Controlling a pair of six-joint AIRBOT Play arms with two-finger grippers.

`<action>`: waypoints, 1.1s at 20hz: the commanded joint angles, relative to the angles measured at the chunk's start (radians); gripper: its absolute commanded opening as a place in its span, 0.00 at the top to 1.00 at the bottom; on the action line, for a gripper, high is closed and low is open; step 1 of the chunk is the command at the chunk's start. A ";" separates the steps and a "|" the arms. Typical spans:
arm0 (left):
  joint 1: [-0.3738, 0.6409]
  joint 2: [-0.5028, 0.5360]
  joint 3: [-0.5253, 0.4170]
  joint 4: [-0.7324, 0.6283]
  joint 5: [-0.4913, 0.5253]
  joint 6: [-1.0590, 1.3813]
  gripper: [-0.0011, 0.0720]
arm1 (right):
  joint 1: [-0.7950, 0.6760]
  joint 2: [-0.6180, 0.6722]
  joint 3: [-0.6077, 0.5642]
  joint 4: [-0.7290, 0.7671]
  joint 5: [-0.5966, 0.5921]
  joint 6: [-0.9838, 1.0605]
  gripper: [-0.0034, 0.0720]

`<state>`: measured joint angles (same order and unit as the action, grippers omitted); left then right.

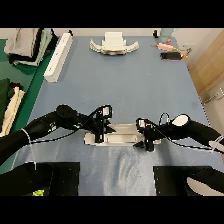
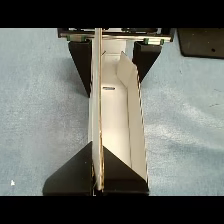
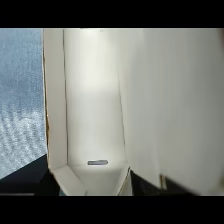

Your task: Fold the box.

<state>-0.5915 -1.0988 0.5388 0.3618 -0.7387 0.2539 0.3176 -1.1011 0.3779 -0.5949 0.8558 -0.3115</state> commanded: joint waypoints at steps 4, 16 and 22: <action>0.001 0.000 0.000 -0.001 0.007 -0.009 0.71 | 0.001 -0.001 0.001 0.000 0.000 0.000 0.28; 0.051 0.229 0.001 0.536 -0.180 -0.850 0.30 | 0.001 -0.001 0.001 0.000 0.000 0.000 0.28; -0.034 0.281 0.002 0.291 -0.269 -1.282 0.97 | 0.001 -0.001 0.001 0.000 0.000 0.000 0.28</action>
<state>-0.5808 -0.8349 0.5388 0.7776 -1.0061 -0.7761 0.3176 -1.1015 0.3779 -0.5945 0.8551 -0.3111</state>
